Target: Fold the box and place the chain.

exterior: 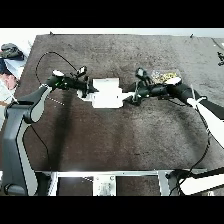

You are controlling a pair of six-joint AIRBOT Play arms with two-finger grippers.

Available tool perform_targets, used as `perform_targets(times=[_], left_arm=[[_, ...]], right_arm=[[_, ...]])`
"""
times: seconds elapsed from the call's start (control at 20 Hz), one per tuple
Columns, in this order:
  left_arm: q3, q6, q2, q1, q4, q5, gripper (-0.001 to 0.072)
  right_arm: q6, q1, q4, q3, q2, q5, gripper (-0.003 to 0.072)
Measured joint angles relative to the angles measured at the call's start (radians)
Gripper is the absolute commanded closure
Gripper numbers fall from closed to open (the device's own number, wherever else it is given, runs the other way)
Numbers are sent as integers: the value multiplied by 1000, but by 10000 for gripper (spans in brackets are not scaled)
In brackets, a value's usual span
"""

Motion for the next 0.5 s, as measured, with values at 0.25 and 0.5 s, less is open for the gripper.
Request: perform_targets(times=[0.25,0.5], left_arm=[[0,0,0,0,-3,0,698],[0,0,0,0,-3,0,698]], right_arm=[[-58,90,-128,0,-18,-65,-27],[-72,140,-214,0,-49,-146,-27]])
